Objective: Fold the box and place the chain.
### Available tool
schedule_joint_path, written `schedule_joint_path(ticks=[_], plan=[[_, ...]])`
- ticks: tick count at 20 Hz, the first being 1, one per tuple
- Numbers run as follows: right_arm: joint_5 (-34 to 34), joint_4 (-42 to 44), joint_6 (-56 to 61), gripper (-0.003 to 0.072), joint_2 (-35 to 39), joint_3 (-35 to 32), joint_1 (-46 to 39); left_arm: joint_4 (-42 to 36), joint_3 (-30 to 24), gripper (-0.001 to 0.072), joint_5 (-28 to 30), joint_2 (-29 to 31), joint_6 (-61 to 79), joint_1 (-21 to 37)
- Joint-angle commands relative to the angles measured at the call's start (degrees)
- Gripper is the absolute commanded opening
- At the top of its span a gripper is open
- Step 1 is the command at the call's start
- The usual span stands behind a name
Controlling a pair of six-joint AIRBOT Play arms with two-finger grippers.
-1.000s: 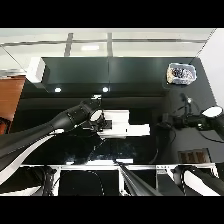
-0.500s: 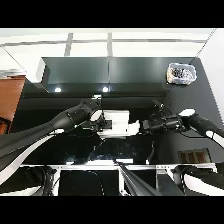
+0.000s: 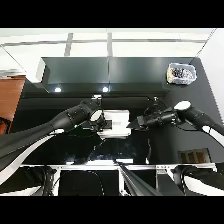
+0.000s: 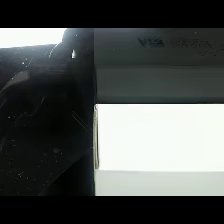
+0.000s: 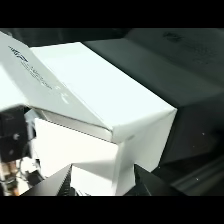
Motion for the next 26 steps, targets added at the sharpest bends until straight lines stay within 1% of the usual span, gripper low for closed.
schedule_joint_path(ticks=[1,4,9,12,15,16,19,21,23,26], plan=[[-2.29,-8.59,11.67,0.0433,-0.04,4.9,4.66,0.02,0.07,0.0026,-0.02,-0.04,0.0,0.0],[-4.59,-15.69,20.37,0.0432,-0.04,9.07,9.35,0.02,0.07,0.0026,0.0,-0.04,0.0,0.0],[-10.05,-35.52,40.87,0.0424,-0.11,13.79,18.56,0.02,0.07,0.0026,-0.02,-0.04,0.0,0.0],[-10.73,-46.82,52.09,0.0423,-0.9,15.72,23.8,0.02,0.07,0.0026,-0.02,-0.04,0.0,0.0],[-10.12,-55.43,61.61,0.0423,-2.84,18.88,28.26,0.04,0.07,0.0026,-0.02,-0.04,0.0,0.0],[-8.81,-58.51,65.24,0.0368,-3.72,20.04,29.42,0.04,0.07,0.0026,-0.02,-0.04,0.0,0.0],[-4.33,-62.95,70.18,0.0367,-6.21,23.3,31.93,0.04,0.07,0.0026,-0.02,-0.04,0.0,0.0],[-3.56,-64.74,73.61,0.0367,-7.21,24.28,33.62,0.04,0.07,0.0026,-0.04,-0.04,0.0,0.0],[-3.45,-64.65,76.83,0.0367,-7.8,24.28,34.1,0.04,0.07,0.0026,-0.02,-0.04,0.0,0.02],[-2.49,-64.24,78.51,0.0366,-8.24,24.28,34.07,0.07,0.07,0.0026,-0.02,-0.04,0.0,0.02]])
